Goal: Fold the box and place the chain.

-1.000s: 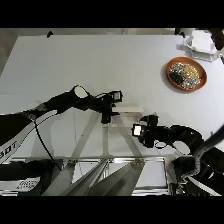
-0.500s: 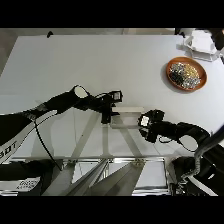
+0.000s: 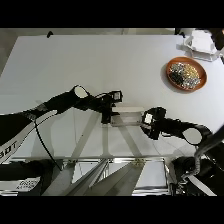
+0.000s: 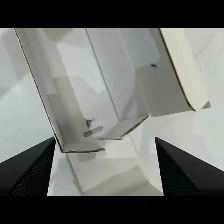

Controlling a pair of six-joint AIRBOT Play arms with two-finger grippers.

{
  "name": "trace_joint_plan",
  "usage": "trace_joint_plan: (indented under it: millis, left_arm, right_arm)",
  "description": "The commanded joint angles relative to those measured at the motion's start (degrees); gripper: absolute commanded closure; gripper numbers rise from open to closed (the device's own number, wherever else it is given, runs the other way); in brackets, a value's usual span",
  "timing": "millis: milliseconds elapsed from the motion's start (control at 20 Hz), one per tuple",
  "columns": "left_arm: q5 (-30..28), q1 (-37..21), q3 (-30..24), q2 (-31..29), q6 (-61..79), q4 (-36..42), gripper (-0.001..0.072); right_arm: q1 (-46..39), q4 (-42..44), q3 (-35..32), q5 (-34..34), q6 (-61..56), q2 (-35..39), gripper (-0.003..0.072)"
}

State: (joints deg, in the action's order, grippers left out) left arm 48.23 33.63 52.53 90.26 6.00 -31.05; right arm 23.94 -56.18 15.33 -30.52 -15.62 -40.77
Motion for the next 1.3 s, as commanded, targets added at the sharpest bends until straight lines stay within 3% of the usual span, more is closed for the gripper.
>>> trace_joint_plan:
  millis: [0, 150, 650, 1000, 1250]
  left_arm:
    - [0.0, 0.0, 0.0, 0.0, 0.0, 0.0, 0.0701]
    - [0.0, 0.0, 0.0, 0.0, 0.0, 0.0, 0.0701]
    - [0.0, 0.0, 0.0, 0.0, 0.0, 0.0, 0.0701]
    - [0.0, 0.0, 0.0, 0.0, 0.0, 0.0, 0.0701]
    - [0.0, 0.0, 0.0, 0.0, 0.0, 0.0, 0.0701]
  right_arm:
    - [-3.8, 9.3, 0.0, -4.1, 12.7, -0.5, 0.0005]
    - [-5.9, 14.5, 0.0, -4.7, 17.9, -1.5, 0.0005]
    - [-6.2, 16.7, 0.0, -4.5, 23.5, -5.8, 0.0008]
    - [-12.2, 23.3, 0.1, -8.4, 32.2, -6.2, 0.0015]
    - [-12.2, 26.2, 1.6, -9.5, 36.7, -11.4, 0.0016]
